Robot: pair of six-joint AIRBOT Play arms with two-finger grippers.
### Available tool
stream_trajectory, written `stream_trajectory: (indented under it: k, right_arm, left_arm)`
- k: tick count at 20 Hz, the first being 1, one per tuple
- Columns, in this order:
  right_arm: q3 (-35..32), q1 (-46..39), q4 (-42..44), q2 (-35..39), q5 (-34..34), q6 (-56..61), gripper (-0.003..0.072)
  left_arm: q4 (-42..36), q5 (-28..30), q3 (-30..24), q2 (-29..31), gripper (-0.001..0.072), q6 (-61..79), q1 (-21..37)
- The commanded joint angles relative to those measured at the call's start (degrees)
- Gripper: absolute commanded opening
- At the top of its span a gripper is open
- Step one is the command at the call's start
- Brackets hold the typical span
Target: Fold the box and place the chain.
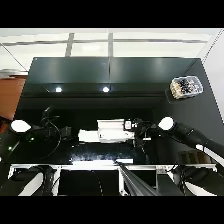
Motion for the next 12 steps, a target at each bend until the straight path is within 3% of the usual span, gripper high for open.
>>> stream_trajectory:
  k: [1,5,6,7,8,12]
  right_arm:
    - [0.0,0.1,0.0,0.0,0.0,0.0,0.047]
    - [0.0,0.1,0.0,0.0,0.0,0.0,0.047]
    - [0.0,0.1,0.0,0.0,0.0,0.0,0.047]
    - [0.0,0.1,0.0,0.0,0.0,0.0,0.047]
    - [0.0,0.1,0.0,0.0,0.0,0.0,0.047]
    - [0.0,0.1,0.0,0.0,0.0,0.0,0.047]
  left_arm:
    - [-8.9,1.4,-1.2,-7.0,0.0031,3.9,-1.6]
    - [-12.8,3.8,-1.0,-12.0,0.0037,8.0,-5.0]
    - [-13.8,4.2,-0.9,-12.2,0.013,9.3,-5.8]
    - [-14.3,4.4,-0.8,-12.1,0.0386,9.7,-6.5]
    - [-13.8,3.6,-0.2,-12.1,0.0715,10.3,-6.8]
    - [-10.4,-1.6,4.2,-12.1,0.0714,10.8,-6.9]
